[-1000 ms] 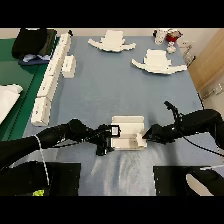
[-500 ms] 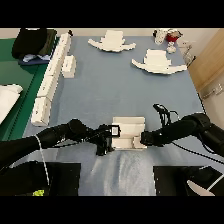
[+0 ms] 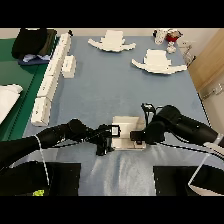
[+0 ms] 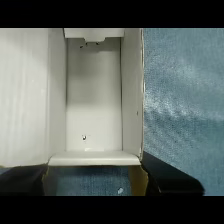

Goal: Fold the box.

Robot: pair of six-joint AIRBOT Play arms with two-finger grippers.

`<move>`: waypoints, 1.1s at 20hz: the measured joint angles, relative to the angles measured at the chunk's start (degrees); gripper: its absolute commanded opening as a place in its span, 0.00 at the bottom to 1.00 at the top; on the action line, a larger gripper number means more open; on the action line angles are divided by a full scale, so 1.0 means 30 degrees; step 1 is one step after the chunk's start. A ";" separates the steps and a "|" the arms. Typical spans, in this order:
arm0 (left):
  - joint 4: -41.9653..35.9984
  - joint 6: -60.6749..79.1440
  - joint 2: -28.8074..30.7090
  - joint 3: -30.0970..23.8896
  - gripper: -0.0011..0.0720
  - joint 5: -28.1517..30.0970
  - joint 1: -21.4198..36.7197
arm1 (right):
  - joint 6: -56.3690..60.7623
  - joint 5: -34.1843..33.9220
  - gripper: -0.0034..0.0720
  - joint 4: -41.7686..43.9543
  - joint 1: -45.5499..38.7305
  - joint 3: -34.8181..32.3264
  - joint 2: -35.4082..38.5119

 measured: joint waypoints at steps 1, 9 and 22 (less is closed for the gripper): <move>0.0000 0.0000 0.0000 0.0000 0.64 0.0000 0.0000 | 0.0525 -0.0495 0.53 -0.0408 0.0335 0.0474 -0.0597; 0.0007 -0.0007 0.0000 0.0000 0.64 0.0000 0.0000 | 0.2805 -0.2404 0.05 -0.2091 0.1501 0.2259 -0.2907; 0.0000 -0.0007 0.0000 0.0000 0.64 0.0000 0.0000 | 0.2943 -0.3264 0.54 -0.1989 0.1596 0.2521 -0.2958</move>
